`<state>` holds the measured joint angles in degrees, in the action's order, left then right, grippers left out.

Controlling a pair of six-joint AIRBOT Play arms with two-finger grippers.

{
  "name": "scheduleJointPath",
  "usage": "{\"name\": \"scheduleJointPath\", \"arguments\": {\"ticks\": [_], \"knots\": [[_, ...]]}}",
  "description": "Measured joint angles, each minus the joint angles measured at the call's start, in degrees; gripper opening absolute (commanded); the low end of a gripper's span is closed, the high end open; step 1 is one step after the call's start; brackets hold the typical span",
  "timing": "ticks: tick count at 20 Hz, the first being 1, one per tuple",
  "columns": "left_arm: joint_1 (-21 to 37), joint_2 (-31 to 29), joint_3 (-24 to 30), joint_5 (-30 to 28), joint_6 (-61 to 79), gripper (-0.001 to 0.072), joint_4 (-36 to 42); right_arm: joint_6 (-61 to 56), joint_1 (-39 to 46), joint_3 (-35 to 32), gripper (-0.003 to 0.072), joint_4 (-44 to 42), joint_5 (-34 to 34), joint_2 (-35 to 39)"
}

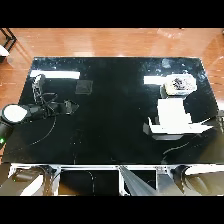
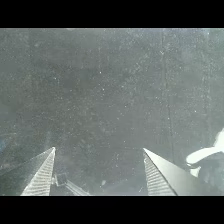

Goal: Fold the box and place the chain.

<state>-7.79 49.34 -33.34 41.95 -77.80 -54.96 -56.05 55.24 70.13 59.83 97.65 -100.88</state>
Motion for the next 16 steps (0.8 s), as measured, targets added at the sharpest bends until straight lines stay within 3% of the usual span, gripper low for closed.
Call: {"name": "scheduleJointPath", "arguments": {"ticks": [8,16], "knots": [[0.00,0.00,0.00,0.15,0.00,0.0639,1.70,2.82,-2.97,-7.56,0.0020,-8.85,-1.33,7.89],[-0.02,0.63,-0.02,0.76,0.33,0.0639,5.79,-0.61,-18.23,-28.81,0.0020,-19.06,-15.17,32.94]]}}
